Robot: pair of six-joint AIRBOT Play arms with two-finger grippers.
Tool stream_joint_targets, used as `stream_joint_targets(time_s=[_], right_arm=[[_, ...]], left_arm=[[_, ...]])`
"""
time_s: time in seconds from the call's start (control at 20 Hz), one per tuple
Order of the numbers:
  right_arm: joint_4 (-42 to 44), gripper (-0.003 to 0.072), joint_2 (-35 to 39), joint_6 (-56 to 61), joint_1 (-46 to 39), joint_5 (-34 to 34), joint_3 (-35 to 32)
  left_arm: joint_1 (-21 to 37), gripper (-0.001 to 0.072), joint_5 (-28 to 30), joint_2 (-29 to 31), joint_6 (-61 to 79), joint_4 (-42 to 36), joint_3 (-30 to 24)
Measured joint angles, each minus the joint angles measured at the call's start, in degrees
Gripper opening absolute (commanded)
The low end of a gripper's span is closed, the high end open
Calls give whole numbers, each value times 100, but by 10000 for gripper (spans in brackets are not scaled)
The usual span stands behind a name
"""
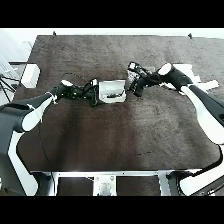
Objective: Fold the box and place the chain.
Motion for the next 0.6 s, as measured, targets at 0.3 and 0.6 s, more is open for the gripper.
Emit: stream_joint_targets(time_s=[0.3, 0.6], right_arm=[[234, 4, 844, 144, 232, 317, 9], [503, 2, 575, 166, 745, -26, -114]], left_arm=[[0, 418, 0, 0, 0, 2, 0], [0, 418, 0, 0, 0, 2, 0]])
